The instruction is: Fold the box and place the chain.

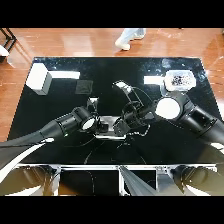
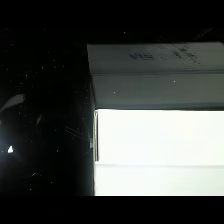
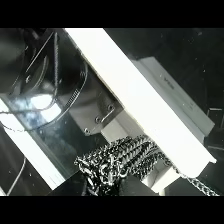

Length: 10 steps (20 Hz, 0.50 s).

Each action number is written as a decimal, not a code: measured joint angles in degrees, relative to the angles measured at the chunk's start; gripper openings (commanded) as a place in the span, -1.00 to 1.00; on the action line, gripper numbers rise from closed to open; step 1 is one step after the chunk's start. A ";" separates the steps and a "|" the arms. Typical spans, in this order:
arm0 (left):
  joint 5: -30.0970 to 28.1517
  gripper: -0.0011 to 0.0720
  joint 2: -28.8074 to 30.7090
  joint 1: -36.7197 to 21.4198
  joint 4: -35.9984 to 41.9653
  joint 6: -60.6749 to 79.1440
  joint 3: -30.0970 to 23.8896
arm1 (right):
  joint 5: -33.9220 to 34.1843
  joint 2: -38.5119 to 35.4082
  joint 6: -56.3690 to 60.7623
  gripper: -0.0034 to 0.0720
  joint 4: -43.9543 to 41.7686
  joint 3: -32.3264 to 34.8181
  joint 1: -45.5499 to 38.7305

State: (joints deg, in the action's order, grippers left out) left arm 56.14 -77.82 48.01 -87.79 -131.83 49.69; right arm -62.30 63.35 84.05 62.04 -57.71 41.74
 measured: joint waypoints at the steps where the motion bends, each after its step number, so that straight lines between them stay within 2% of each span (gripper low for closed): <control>1: 0.00 -0.91 0.00 0.02 0.00 0.00 0.00 | 0.39 0.13 0.04 0.54 -0.33 0.07 -0.07; 5: 0.02 -0.91 0.00 0.00 0.00 0.02 0.00 | -3.23 -0.90 -0.33 0.54 -0.26 0.24 -3.74; 6: 0.02 -0.91 0.00 0.00 0.00 0.00 0.00 | -5.05 -1.88 -0.72 0.58 0.13 0.24 -5.57; 7: 0.02 -0.91 0.00 0.00 0.00 0.00 0.00 | -6.80 -3.23 -1.14 0.87 1.09 0.24 -7.93; 10: 0.02 -0.91 0.00 0.00 0.00 0.00 0.00 | -11.34 -7.82 -2.32 0.87 6.45 0.61 -16.41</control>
State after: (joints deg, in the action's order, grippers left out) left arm 56.16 -77.82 48.01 -87.79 -131.83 49.69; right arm -73.65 55.53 81.73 68.49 -57.10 25.32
